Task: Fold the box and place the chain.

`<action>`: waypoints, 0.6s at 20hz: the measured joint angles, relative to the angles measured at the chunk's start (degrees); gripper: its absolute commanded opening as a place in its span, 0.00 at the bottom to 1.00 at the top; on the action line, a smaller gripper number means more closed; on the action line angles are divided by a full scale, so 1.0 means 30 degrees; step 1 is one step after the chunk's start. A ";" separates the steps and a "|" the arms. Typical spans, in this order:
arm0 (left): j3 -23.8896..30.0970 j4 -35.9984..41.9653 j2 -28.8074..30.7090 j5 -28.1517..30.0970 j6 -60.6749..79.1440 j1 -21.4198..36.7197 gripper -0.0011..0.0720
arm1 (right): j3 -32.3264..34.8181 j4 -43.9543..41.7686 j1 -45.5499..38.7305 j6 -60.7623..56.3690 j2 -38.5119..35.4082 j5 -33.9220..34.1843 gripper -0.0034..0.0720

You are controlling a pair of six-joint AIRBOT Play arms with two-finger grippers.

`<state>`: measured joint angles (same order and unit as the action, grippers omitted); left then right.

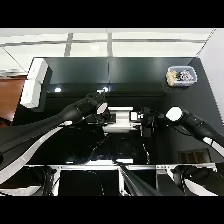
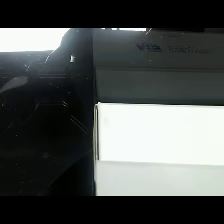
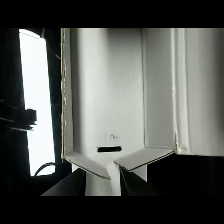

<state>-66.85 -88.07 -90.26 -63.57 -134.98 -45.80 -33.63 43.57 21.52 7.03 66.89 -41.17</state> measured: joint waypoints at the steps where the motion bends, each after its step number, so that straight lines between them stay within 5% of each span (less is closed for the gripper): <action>1: 0.0000 0.0007 0.0000 0.0000 0.0000 0.0000 0.05 | 0.0000 -0.0248 0.0000 0.0000 0.0000 0.0095 0.22; 12: 0.0000 0.0022 0.0000 -0.0007 0.0007 0.0000 0.05 | 0.0007 -0.4641 0.0670 -0.0175 0.1122 0.1064 0.21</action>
